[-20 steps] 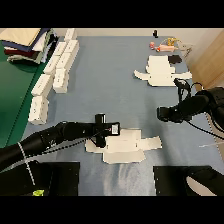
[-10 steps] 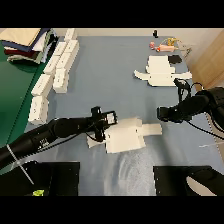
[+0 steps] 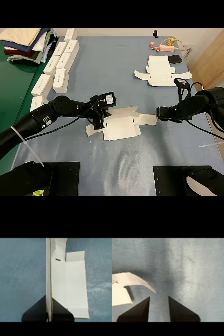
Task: Fold the box.
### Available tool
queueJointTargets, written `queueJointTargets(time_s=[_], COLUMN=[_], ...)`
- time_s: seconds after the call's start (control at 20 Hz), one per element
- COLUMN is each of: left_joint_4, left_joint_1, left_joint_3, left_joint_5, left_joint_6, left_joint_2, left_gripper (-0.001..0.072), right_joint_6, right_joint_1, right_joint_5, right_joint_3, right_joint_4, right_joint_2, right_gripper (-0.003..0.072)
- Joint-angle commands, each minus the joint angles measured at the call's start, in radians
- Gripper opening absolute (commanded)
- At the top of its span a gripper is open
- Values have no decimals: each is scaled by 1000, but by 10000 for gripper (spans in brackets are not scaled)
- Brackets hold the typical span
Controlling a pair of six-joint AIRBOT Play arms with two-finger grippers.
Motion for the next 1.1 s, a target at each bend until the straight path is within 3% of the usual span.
queueJointTargets(time_s=[0.0,0.4,0.7,0.9,1.05], left_joint_4=[-142,-167,-167,-169,-167], left_joint_1=[6,-37,18,123,119], left_joint_3=[-9,-93,-50,31,60], left_joint_5=[-29,24,3,-202,-269], left_joint_6=[136,177,110,95,95], left_joint_2=[-28,-30,-33,-93,-152], left_gripper=[11,12,12,12,12], right_joint_6=[0,1,1,1,1], right_joint_1=[0,0,0,0,0], right_joint_5=[2,10,10,14,17], right_joint_3=[0,0,0,0,0], right_joint_4=[0,0,8,8,8], right_joint_2=[0,0,0,0,0], right_gripper=[345,345,345,345,345])
